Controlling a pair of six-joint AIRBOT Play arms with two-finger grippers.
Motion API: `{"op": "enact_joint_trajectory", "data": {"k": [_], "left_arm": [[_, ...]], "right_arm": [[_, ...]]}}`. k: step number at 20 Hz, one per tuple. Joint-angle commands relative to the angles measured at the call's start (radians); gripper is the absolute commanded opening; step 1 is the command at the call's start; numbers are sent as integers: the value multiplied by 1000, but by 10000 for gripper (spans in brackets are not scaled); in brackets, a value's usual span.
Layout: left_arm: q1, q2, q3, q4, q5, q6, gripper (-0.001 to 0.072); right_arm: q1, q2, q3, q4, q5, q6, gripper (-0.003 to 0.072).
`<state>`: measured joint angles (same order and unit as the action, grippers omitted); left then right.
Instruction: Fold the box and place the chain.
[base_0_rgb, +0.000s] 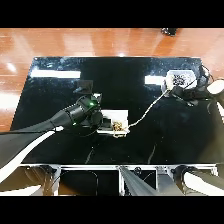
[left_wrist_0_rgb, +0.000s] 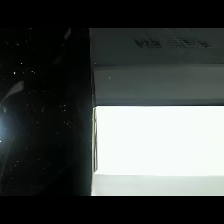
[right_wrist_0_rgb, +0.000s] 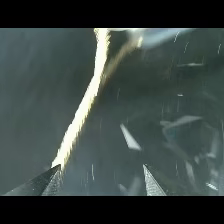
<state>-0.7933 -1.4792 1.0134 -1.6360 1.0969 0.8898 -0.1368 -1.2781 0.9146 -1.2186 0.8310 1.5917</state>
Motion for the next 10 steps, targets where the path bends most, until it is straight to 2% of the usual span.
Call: {"op": "enact_joint_trajectory", "data": {"k": [1, 3, 6, 7, 8, 9, 10], "left_arm": [[0, 0, 0, 0, -1, 0, 23], [0, 0, 0, 0, 0, 0, 23], [0, 0, 0, 0, -2, 0, 22], [0, 0, 0, 0, -2, 0, 23], [0, 0, 0, 0, -3, 0, 23], [0, 0, 0, 0, -4, 0, 23], [0, 0, 0, 0, -5, 0, 23]], "right_arm": [[-21, -211, 93, 121, -152, 22, 616], [-5, -301, 166, 129, -161, 34, 615], [21, -365, 224, 135, -163, 51, 594], [30, -370, 228, 137, -167, 50, 464], [37, -371, 228, 134, -178, 50, 405], [42, -372, 228, 134, -183, 49, 287], [43, -372, 228, 134, -176, 36, 109]]}}
